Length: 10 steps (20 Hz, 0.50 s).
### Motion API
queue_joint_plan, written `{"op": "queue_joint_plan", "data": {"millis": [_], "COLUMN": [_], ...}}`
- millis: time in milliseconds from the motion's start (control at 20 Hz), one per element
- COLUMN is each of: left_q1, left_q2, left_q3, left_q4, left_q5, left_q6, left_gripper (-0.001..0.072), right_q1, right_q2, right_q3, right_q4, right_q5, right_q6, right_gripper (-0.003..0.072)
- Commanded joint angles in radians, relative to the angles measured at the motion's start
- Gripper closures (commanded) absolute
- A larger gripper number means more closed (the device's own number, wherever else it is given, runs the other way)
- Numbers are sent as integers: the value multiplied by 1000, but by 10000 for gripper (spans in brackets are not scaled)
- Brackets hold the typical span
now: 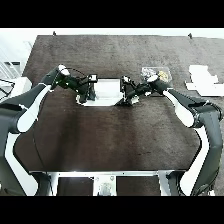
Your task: Fold the box and place the chain.
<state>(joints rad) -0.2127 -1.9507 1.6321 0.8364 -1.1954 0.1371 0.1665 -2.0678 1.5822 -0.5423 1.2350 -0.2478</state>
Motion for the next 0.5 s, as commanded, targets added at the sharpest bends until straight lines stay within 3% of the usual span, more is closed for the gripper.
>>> {"op": "queue_joint_plan", "data": {"millis": [0,300,350,400,450], "left_q1": [-5,-5,-5,-5,-5], "left_q2": [-1,-2,-2,-2,-3], "left_q3": [0,0,0,0,0], "left_q4": [-11,-65,-68,-68,-67], "left_q5": [21,27,27,24,25], "left_q6": [-1,-3,-6,-7,-11], "left_gripper": [503,500,479,381,379], "right_q1": [0,0,0,0,0], "right_q2": [0,0,0,0,0], "right_q3": [1,1,1,1,1], "right_q4": [0,0,1,0,0], "right_q5": [0,1,1,1,0], "right_q6": [0,0,0,0,0], "right_gripper": [145,145,145,145,145]}}
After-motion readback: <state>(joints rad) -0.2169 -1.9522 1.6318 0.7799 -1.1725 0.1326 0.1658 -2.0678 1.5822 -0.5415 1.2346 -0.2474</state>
